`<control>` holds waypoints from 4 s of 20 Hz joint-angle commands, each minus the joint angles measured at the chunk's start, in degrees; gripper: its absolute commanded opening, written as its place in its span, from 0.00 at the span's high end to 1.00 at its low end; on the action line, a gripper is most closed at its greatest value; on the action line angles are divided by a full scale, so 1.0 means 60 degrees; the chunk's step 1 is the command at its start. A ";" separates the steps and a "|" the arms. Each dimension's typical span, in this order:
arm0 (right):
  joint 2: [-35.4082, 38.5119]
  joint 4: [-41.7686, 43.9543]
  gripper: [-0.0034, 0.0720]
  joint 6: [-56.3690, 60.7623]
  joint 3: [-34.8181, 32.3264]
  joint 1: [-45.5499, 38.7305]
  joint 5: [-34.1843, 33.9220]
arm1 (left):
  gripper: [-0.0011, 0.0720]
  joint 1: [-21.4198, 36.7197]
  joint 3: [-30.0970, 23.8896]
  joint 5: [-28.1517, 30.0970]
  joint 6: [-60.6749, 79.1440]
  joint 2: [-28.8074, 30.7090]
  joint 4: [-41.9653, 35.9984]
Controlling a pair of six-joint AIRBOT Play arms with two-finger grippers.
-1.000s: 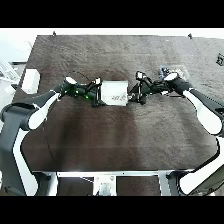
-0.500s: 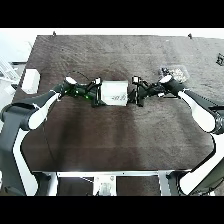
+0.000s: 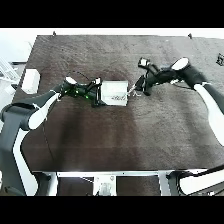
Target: Fold the box and place the chain.
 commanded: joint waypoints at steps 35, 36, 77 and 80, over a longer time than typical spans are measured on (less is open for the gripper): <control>0.2452 0.1537 0.58 0.0503 -0.0576 0.1636 -0.4572 | 0.33 0.0011 0.0007 0.0007 0.0004 0.0007 -0.0004; 0.2495 0.1690 0.61 0.0499 -0.0568 0.1475 -0.5049 | 0.33 0.0011 0.0007 0.0007 0.0004 0.0007 -0.0004; -0.1446 0.2779 0.46 -0.0619 0.0018 0.1246 -0.0015 | 0.32 0.0011 0.0007 0.0004 0.0004 0.0007 -0.0004; -0.1461 0.2783 0.47 -0.0619 0.0018 0.1246 0.0109 | 0.33 0.0011 0.0007 0.0007 0.0007 0.0007 -0.0004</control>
